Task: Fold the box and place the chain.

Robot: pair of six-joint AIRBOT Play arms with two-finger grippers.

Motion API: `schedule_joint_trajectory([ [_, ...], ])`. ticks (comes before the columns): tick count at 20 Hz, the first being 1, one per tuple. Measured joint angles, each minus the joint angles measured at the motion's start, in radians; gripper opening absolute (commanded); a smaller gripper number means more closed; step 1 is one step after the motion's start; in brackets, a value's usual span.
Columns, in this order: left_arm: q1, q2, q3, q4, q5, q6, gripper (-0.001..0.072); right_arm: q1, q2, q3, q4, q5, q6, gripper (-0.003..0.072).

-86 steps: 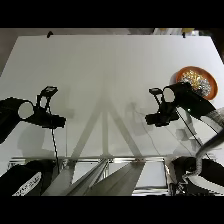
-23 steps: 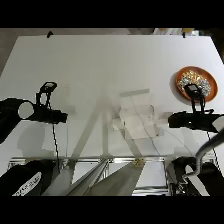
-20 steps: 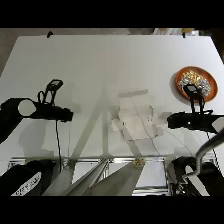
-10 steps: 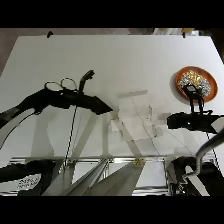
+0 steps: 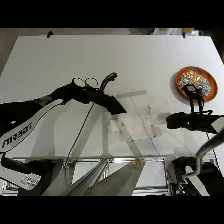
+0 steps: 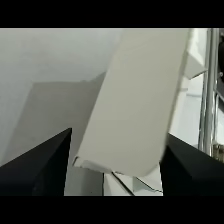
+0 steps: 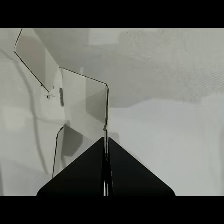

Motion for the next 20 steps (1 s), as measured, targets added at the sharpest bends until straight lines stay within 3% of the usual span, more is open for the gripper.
schedule_joint_trajectory([
  [5, -0.030, -0.039, 0.012, 0.006, -0.015, 0.047, 0.0545, 0.000, 0.000, 0.000, 0.006, 0.000, 0.000, 0.0019],
  [7, -0.047, -0.047, 0.014, 0.005, -0.014, 0.066, 0.0418, 0.000, 0.000, 0.000, 0.008, 0.000, 0.000, 0.0019],
  [10, -0.050, -0.051, 0.015, 0.021, -0.010, 0.083, 0.0127, 0.000, 0.000, 0.000, 0.010, 0.000, 0.000, 0.0019],
  [12, -0.037, -0.044, 0.015, 0.031, -0.007, 0.095, 0.0003, 0.000, 0.000, 0.000, 0.011, 0.000, -0.001, 0.0020],
  [15, -0.030, -0.016, 0.015, 0.061, -0.007, 0.174, 0.0002, 0.000, 0.000, 0.000, 0.044, -0.001, -0.038, 0.0048],
  [18, -0.045, 0.016, 0.015, 0.096, 0.008, 0.263, 0.0002, 0.000, 0.000, 0.000, 0.101, 0.003, -0.078, 0.0335],
  [20, -0.056, 0.040, 0.015, 0.119, 0.010, 0.303, 0.0000, 0.000, 0.000, 0.009, 0.137, 0.006, -0.092, 0.0344],
])
